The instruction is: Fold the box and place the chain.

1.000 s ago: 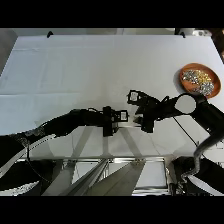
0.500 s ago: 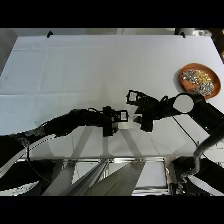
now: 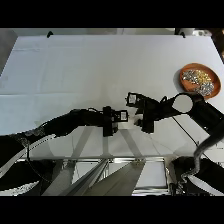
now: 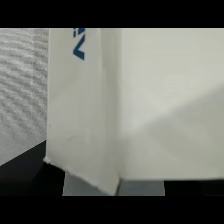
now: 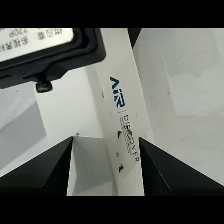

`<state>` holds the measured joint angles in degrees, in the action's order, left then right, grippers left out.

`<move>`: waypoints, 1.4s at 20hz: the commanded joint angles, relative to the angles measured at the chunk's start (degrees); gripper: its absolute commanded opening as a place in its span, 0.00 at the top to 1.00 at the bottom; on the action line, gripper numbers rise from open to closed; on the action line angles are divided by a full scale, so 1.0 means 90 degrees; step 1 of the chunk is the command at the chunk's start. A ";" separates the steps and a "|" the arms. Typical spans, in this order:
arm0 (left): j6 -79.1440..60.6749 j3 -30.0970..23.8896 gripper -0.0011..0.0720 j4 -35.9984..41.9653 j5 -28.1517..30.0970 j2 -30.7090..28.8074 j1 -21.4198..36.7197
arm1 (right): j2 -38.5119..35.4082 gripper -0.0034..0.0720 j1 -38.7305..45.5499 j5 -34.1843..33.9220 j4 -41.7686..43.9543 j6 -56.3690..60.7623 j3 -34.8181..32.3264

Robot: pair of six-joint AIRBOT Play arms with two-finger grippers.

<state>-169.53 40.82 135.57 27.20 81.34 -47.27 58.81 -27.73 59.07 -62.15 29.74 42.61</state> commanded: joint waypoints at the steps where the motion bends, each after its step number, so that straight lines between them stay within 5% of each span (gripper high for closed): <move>1: 0.0000 0.0002 0.72 -0.0002 0.0000 -0.0005 0.0005 | 0.0005 0.35 -0.0007 -0.0085 -0.0010 -0.0002 -0.0002; 17: 0.0000 0.0002 0.72 -0.0002 0.0000 -0.0005 0.0005 | 0.0121 0.67 -0.0007 -0.0270 -0.0083 0.0109 -0.0002; 28: 0.0000 0.0002 0.72 -0.0002 0.0000 -0.0005 0.0005 | 0.0119 0.76 -0.0007 -0.0187 -0.0112 0.0189 -0.0126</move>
